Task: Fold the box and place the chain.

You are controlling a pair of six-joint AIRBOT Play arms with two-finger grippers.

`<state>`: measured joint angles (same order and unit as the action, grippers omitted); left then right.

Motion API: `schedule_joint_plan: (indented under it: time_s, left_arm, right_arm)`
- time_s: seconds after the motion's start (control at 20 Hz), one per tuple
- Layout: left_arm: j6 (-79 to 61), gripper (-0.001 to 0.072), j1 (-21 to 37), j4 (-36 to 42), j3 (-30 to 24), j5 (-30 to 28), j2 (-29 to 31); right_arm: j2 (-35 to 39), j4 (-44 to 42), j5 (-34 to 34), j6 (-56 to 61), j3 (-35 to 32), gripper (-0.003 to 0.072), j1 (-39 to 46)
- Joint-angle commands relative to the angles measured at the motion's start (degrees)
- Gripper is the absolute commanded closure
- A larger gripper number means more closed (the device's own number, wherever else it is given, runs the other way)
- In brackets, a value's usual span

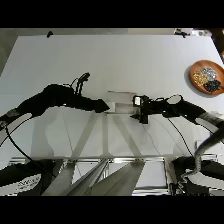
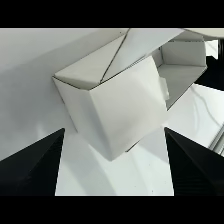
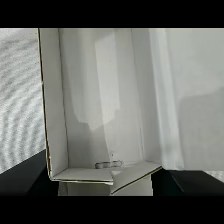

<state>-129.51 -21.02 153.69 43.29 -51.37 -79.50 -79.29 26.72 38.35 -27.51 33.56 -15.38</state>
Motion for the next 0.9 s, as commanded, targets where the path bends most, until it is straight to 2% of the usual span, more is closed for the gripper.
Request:
schedule_joint_plan:
  time_s: [0.0,0.05,0.1,0.15,0.3,0.5,0.65,0.85]
  left_arm:
    - [2.8,0.0014,-2.0,-0.3,0.0,4.3,0.0]
    - [3.8,0.0036,-1.9,-0.3,0.0,4.7,0.0]
    - [4.3,0.0111,-1.9,-0.3,0.0,4.6,0.0]
    - [5.3,0.0153,-2.0,-0.3,0.1,4.7,0.0]
    - [9.1,0.0154,-2.8,-3.1,0.8,5.7,0.0]
    - [23.6,0.0153,-5.9,-19.4,7.3,5.2,0.0]
    - [30.6,0.0153,-7.8,-24.3,11.4,1.8,-0.2]
    - [42.9,0.0152,-10.2,-37.7,16.7,-4.7,-2.3]
  right_arm:
    - [0.0,0.0,0.0,0.0,0.0,0.0366,0.0]
    - [0.0,0.0,0.0,0.0,0.0,0.0366,0.0]
    - [0.0,0.0,0.0,0.0,0.0,0.0366,0.0]
    - [0.0,0.0,0.0,0.0,0.0,0.0366,0.0]
    - [0.0,0.0,0.0,0.0,0.0,0.0366,0.0]
    - [0.0,0.0,0.0,0.0,0.0,0.0366,0.0]
    - [0.0,0.0,0.0,0.0,0.0,0.0366,0.0]
    - [0.0,0.0,0.0,0.0,0.0,0.0366,0.0]
